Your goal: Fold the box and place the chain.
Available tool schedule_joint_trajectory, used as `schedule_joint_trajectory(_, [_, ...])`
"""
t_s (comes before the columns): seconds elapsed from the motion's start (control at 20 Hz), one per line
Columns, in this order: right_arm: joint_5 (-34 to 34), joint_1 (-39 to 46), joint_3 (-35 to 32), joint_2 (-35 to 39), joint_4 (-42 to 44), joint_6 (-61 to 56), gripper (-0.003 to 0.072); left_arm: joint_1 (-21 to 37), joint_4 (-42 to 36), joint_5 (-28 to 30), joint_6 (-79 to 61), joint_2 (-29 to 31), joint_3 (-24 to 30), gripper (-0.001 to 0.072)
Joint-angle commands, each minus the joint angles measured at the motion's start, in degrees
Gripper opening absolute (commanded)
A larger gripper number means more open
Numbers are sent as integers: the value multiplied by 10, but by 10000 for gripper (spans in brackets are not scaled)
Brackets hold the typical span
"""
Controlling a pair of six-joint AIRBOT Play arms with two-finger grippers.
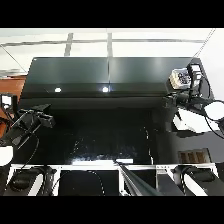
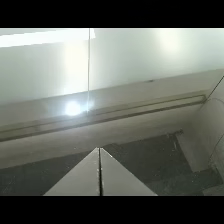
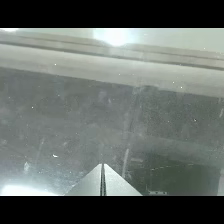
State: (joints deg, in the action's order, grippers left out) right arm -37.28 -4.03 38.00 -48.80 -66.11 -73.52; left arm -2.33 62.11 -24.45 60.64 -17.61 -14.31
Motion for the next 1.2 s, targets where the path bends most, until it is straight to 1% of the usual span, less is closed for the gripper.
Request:
schedule_joint_trajectory(0.0, [0,0,0,0,0,0,18,0,0,0,0,0,0,28])
schedule_joint_trajectory(0.45, [0,0,0,0,0,0,18,0,0,2,0,0,0,27])
schedule_joint_trajectory(0.65, [1,0,0,0,0,0,18,0,-9,54,0,0,0,28])
schedule_joint_trajectory(0.7, [22,0,0,0,1,0,18,0,-9,71,0,0,0,28])
schedule_joint_trajectory(0.75, [61,0,0,0,4,0,18,0,-13,84,0,0,0,28])
schedule_joint_trajectory(0.8, [95,0,0,0,34,0,18,0,-23,87,0,0,0,28])
schedule_joint_trajectory(0.85, [107,0,0,0,77,0,18,0,-48,88,0,0,0,28])
schedule_joint_trajectory(0.9, [137,-1,-1,-4,101,0,18,0,-73,99,0,-3,0,28])
schedule_joint_trajectory(0.95, [167,-1,-1,-10,102,0,18,0,-105,115,0,-16,0,28])
schedule_joint_trajectory(1.0, [191,-1,-1,-19,102,0,20,0,-131,120,0,-36,-2,30])
schedule_joint_trajectory(1.05, [212,-1,-1,-31,101,0,155,0,-135,92,-1,-68,-13,121])
schedule_joint_trajectory(1.1, [211,-1,4,-45,92,1,529,0,-132,26,-11,-112,-37,439])
schedule_joint_trajectory(1.15, [188,-1,17,-61,64,3,718,0,-121,-45,-19,-158,-68,718])
